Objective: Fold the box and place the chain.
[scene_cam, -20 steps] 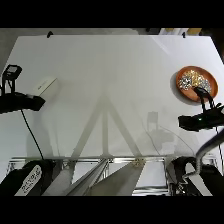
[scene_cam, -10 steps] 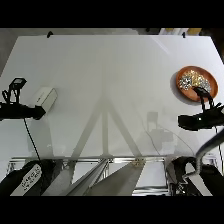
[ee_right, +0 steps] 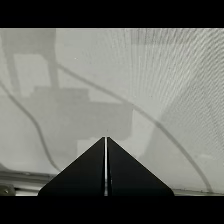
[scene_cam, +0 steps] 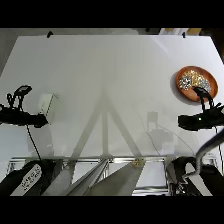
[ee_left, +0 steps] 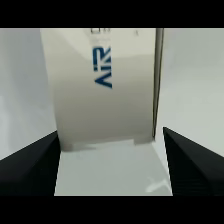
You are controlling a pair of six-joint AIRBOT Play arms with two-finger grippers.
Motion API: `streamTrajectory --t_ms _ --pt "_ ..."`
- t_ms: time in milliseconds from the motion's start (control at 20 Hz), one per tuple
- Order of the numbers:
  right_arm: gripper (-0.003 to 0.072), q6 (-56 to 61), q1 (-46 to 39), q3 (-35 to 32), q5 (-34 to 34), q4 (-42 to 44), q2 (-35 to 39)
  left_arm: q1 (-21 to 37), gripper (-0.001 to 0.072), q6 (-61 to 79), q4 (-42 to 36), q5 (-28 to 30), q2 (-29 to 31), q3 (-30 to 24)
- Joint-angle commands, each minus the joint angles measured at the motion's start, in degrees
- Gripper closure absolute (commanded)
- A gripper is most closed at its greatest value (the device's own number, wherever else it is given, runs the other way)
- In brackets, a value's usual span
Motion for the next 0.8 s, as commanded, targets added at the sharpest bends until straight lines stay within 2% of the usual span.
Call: streamTrajectory --t_ms 0,350,500,750 --pt "0.0671 0.02 -0.02 0.02 0.07 0.00 0.04 -0.94 0.0017 0.02 -0.33 -2.56 3.08 -0.02" --pt "0.0671 0.02 -0.02 0.04 0.07 0.02 0.04 -4.59 0.0019 -0.83 -0.57 -3.45 18.16 -0.02" --pt "0.0671 0.02 -0.04 0.04 0.07 0.00 0.04 -4.57 0.0019 -3.15 -0.61 -3.43 20.76 -0.02" --pt "0.0671 0.02 -0.02 0.04 0.07 0.00 0.04 -4.57 0.0019 -4.87 -0.85 -2.60 20.76 -0.02"
